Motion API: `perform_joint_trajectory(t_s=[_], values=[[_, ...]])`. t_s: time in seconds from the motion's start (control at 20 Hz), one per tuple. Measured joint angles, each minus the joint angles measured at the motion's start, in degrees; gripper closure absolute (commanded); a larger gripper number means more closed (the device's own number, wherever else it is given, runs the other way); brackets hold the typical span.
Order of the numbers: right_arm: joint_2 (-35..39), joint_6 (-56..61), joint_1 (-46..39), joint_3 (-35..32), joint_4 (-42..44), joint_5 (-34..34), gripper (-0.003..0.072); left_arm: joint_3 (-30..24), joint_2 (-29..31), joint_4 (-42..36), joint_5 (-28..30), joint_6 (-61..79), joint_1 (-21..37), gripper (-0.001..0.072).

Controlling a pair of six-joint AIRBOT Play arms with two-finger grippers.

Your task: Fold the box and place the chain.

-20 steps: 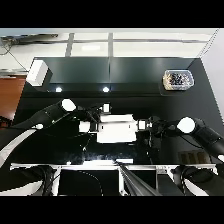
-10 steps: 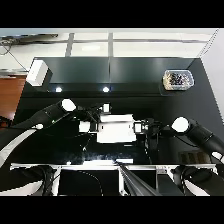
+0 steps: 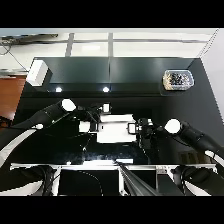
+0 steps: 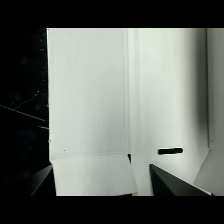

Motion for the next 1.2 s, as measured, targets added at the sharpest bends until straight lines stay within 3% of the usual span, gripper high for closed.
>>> perform_joint_trajectory(t_s=[0.2, 1.2], values=[[0.02, -0.07, 0.31, 0.98, 1.40, -2.23, 0.0021, 0.00, 0.00, 0.00, 0.07, 0.02, 0.02, 0.0683], [0.66, 0.09, -5.62, 5.05, 8.13, 1.42, 0.0021, 0.00, 0.00, -0.02, -2.86, -0.02, 0.02, 0.0684]])
